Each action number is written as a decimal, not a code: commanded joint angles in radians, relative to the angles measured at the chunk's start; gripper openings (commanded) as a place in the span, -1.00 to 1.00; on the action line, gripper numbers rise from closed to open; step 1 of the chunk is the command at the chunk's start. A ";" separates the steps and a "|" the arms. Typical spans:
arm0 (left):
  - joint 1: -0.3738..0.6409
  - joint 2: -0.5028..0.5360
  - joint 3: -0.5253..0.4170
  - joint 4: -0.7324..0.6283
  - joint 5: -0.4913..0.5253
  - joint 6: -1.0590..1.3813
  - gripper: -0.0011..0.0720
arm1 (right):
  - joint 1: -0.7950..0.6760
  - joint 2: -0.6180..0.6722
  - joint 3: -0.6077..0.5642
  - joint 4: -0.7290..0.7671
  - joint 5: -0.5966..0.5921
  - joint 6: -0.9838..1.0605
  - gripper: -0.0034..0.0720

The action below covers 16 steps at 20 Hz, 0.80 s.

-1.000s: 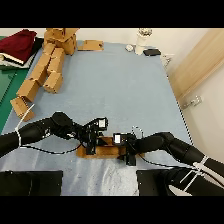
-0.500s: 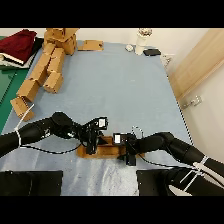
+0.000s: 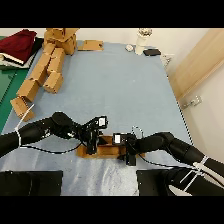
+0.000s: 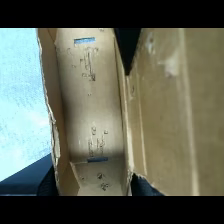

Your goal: Fold the box.

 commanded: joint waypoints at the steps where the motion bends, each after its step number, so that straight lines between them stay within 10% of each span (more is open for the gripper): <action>1: 0.000 0.001 0.001 -0.001 -0.005 -0.048 -0.93 | 0.001 -0.001 0.000 0.000 0.000 0.000 0.43; 10: 0.003 0.001 0.001 -0.002 0.039 -0.054 -0.93 | 0.001 -0.001 0.000 0.000 0.000 0.000 0.43; 12: 0.003 0.001 0.001 -0.003 0.040 -0.085 -0.24 | 0.001 -0.001 0.000 0.000 0.000 0.000 0.43; 16: 0.004 0.020 0.003 0.007 0.048 -0.135 -0.25 | 0.001 -0.001 0.000 0.000 0.000 0.000 0.43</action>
